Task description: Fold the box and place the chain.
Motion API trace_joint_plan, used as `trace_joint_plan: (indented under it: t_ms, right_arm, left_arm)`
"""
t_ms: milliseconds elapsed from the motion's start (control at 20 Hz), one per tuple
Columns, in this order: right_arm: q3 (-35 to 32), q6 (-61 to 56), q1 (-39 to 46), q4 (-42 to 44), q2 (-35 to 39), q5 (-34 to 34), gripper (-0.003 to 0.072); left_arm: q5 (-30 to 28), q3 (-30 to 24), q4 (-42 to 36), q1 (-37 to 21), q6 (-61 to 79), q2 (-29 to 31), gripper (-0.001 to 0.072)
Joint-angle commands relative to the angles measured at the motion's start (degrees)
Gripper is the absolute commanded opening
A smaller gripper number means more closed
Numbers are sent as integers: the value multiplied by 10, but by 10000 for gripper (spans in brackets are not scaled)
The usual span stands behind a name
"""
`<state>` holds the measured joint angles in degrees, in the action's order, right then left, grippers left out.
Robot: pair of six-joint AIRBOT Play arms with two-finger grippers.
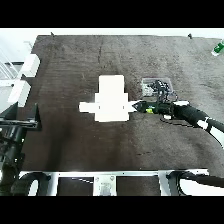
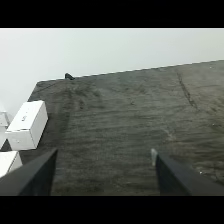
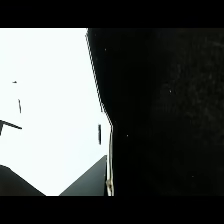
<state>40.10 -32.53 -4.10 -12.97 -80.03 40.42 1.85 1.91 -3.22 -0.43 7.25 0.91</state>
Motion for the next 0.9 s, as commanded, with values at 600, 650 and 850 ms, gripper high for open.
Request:
trace_joint_plan:
  t_ms: [600,650,850]
  right_arm:
    - [14,29,-25,19,-6,-30,16]
    - [14,33,-28,19,-9,-30,16]
    - [14,52,-40,18,-10,-30,17]
  left_arm:
    - [276,357,45,0,-55,-622,708]
    - [316,395,73,0,-84,-664,708]
    - [490,587,284,0,-315,-824,709]
